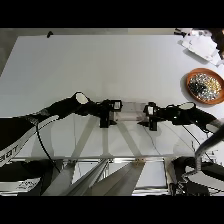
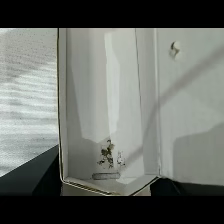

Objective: Fold the box and place the chain.

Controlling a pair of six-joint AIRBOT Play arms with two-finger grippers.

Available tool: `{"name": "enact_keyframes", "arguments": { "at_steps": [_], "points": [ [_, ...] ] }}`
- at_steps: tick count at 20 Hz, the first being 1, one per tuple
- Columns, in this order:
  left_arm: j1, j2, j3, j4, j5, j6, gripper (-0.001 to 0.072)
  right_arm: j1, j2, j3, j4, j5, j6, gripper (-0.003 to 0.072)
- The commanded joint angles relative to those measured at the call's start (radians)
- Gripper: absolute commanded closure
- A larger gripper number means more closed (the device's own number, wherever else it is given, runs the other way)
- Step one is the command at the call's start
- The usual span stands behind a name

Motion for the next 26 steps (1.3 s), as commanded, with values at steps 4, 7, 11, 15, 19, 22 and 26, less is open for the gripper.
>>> {"name": "enact_keyframes", "arguments": {
  "at_steps": [4,7,11,15,19,22,26],
  "points": [
    [-0.001,0.000,0.000,0.000,-0.001,0.000,0.0456,0.000,0.000,0.001,0.006,0.100,0.000,0.0273],
    [-0.001,0.000,0.000,0.000,-0.001,0.000,0.0456,0.000,0.000,0.001,0.007,0.118,0.000,0.0260],
    [-0.001,0.000,0.000,0.000,-0.001,0.000,0.0456,-0.001,0.011,0.001,-0.001,0.119,0.035,-0.0026],
    [-0.001,0.000,0.000,0.001,-0.001,0.000,0.0456,-0.001,0.076,0.001,-0.111,0.080,0.143,-0.0026],
    [-0.001,0.000,0.000,0.001,-0.001,0.000,0.0456,-0.001,0.173,0.002,-0.292,0.038,0.337,-0.0025],
    [-0.001,0.000,0.000,0.001,-0.001,0.000,0.0456,-0.001,0.240,0.002,-0.371,0.036,0.475,-0.0021],
    [-0.001,0.000,0.000,0.001,-0.001,0.000,0.0456,-0.001,0.361,0.002,-0.555,0.039,0.689,-0.0018]
  ]
}}
